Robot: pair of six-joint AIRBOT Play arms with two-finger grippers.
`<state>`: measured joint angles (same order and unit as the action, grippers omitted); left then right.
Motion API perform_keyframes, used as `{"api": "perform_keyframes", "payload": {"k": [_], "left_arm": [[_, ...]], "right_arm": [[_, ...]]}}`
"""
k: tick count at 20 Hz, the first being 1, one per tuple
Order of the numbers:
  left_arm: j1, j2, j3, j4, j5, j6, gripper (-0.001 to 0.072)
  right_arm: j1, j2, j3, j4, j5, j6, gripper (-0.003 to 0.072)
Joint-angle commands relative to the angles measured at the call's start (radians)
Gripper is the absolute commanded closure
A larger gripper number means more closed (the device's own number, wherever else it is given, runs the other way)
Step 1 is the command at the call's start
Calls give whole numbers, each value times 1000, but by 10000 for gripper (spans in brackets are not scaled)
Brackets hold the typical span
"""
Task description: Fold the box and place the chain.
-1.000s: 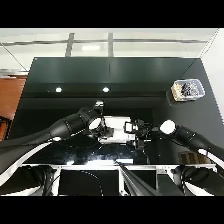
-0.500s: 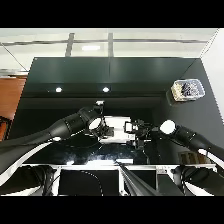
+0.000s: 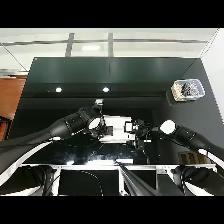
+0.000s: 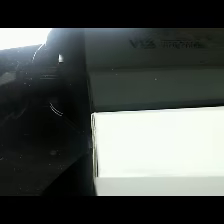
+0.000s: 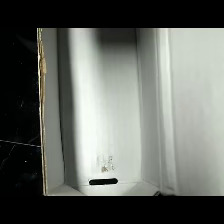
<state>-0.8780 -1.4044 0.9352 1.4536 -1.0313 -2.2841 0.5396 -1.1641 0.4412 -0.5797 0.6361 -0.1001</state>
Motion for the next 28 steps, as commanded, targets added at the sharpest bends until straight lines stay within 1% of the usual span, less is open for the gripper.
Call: {"api": "perform_keyframes", "payload": {"k": [1, 2, 3, 6, 9, 11, 14, 16, 17, 18, 20, 21, 25, 26, 28], "left_arm": [[1, 0, 1, 4, 3, 13, 681], [1, 0, 1, 4, 2, 22, 681], [1, 0, 1, 4, 2, 29, 681], [1, 0, 1, 5, 3, 29, 681], [1, 0, 1, 34, -6, 29, 681], [1, 0, 1, 39, -5, 29, 681], [0, 0, 1, 39, -5, 29, 682], [0, 0, 1, 38, 0, 29, 681], [0, 0, 1, 38, 2, 29, 681], [0, 0, 1, 38, 4, 29, 681], [0, 0, 1, 37, 7, 29, 681], [0, 0, 1, 34, 6, 29, 681], [0, 0, 1, 34, 6, 29, 680], [0, 0, 1, 34, 6, 29, 680], [0, 0, 1, 33, 7, 29, 680]], "right_arm": [[0, 0, 0, -1, 1, 9, 327], [0, 2, 0, -1, 1, 45, 118], [0, 6, 2, -18, 0, 90, 6], [0, 59, 3, -154, 55, 184, 6], [0, 134, 3, -245, 86, 187, 7], [0, 150, 3, -256, 84, 186, 7], [1, 149, 3, -187, 82, 166, 10], [1, 144, 2, -147, 83, 148, 187], [2, 143, 2, -131, 86, 145, 202], [6, 143, 1, -127, 85, 146, 284], [24, 137, 0, -116, 85, 150, 502], [38, 131, 0, -98, 76, 149, 558], [73, 92, 0, 43, -35, 149, 561], [73, 87, 0, 56, -48, 150, 551], [73, 85, 0, 31, -50, 169, 557]]}}
